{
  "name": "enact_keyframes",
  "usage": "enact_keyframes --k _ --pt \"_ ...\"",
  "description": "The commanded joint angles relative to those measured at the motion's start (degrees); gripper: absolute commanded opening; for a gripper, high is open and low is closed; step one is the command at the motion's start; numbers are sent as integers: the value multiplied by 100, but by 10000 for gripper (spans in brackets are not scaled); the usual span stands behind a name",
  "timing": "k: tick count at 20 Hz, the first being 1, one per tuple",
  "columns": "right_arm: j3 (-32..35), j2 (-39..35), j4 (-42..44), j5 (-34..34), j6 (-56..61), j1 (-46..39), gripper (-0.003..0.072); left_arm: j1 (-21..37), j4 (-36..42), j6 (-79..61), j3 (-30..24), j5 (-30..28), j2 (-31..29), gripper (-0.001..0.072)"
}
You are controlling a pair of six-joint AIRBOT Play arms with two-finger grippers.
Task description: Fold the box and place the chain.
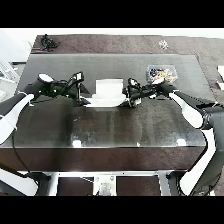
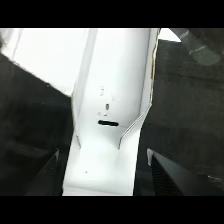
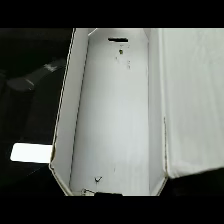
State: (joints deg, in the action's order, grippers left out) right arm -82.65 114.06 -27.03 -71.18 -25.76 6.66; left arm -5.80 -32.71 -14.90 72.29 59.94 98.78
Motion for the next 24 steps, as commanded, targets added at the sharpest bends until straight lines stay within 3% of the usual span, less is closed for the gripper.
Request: enact_keyframes --k 1,7,11,12,13,24 --pt "-2 0 0 -2 2 4 579 -85 22 -63 -2 2 164 667" --pt "-2 0 0 -2 2 4 579 -85 170 -210 -2 -155 188 667" --pt "-2 0 0 -2 2 4 579 -85 192 -208 -2 48 223 665" --pt "-2 0 0 -2 0 4 579 -85 192 -210 2 59 223 524" --pt "-2 0 0 0 2 4 579 -85 192 -216 2 55 223 433" --pt "-2 0 0 -2 2 4 579 -85 343 -275 2 48 223 432"
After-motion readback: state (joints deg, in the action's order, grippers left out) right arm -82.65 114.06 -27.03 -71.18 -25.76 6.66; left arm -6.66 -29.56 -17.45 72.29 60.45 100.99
